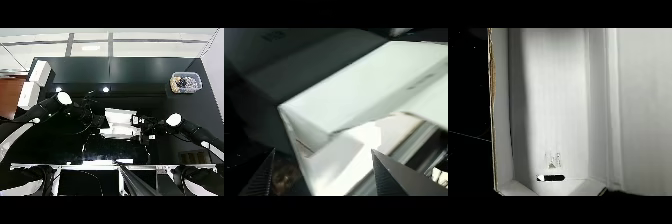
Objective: Fold the box and place the chain.
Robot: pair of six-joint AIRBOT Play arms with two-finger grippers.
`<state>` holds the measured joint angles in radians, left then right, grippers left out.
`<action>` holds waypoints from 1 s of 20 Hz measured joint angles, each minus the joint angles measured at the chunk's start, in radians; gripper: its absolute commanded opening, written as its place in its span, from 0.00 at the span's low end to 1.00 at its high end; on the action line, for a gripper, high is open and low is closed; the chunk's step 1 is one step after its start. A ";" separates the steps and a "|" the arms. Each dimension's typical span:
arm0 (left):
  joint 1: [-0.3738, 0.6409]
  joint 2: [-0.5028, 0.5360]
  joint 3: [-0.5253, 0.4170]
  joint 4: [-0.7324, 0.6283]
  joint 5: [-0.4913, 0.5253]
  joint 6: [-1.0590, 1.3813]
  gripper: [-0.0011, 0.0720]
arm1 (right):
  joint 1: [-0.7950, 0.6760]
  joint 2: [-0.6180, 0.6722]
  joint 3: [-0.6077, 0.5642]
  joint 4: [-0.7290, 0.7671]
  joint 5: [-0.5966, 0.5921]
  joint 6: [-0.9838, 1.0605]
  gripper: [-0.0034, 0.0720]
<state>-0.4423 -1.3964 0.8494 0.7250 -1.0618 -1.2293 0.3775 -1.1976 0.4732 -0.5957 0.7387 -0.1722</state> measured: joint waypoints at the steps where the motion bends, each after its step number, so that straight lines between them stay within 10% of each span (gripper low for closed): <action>1: 0.000 0.000 0.013 0.008 -0.006 -0.011 0.98 | 0.000 0.000 0.000 0.000 0.000 0.000 0.67; 20: -0.142 0.000 0.131 0.256 -0.072 -0.301 0.92 | 0.000 0.000 0.000 0.000 0.000 0.000 0.67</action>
<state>-0.5842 -1.3964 0.9806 0.9813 -1.1343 -1.5299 0.3775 -1.1976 0.4732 -0.5961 0.7387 -0.1722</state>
